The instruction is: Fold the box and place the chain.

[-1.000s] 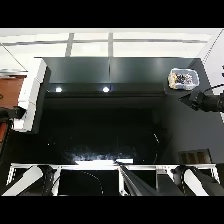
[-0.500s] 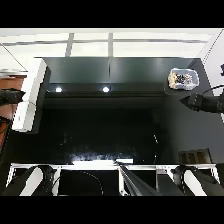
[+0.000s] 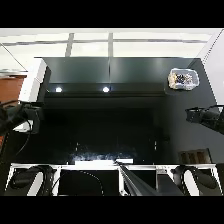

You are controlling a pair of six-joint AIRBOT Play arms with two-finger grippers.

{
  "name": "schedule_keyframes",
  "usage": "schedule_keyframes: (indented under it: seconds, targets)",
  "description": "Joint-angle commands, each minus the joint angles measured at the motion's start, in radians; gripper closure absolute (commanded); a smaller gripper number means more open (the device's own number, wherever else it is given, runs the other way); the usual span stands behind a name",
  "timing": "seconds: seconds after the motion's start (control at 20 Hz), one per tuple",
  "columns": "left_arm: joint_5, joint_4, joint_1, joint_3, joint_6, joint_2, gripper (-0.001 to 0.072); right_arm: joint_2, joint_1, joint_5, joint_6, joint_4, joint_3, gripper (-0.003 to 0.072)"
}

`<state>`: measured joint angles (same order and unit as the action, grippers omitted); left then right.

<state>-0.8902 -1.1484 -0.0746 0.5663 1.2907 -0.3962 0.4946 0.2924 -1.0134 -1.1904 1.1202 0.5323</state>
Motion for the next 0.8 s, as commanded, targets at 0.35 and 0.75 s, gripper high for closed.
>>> schedule_keyframes:
  seconds: [0.35,0.75]
  targets:
    - [-0.003,-0.063,0.03,-0.045,0.076,0.098,0.0679,-0.032,-0.003,-0.003,-0.006,0.01,-0.033,0.0643]
    - [-0.003,-0.063,0.03,-0.045,0.076,0.098,0.0679,-0.032,-0.003,-0.003,-0.006,0.01,-0.033,0.0643]
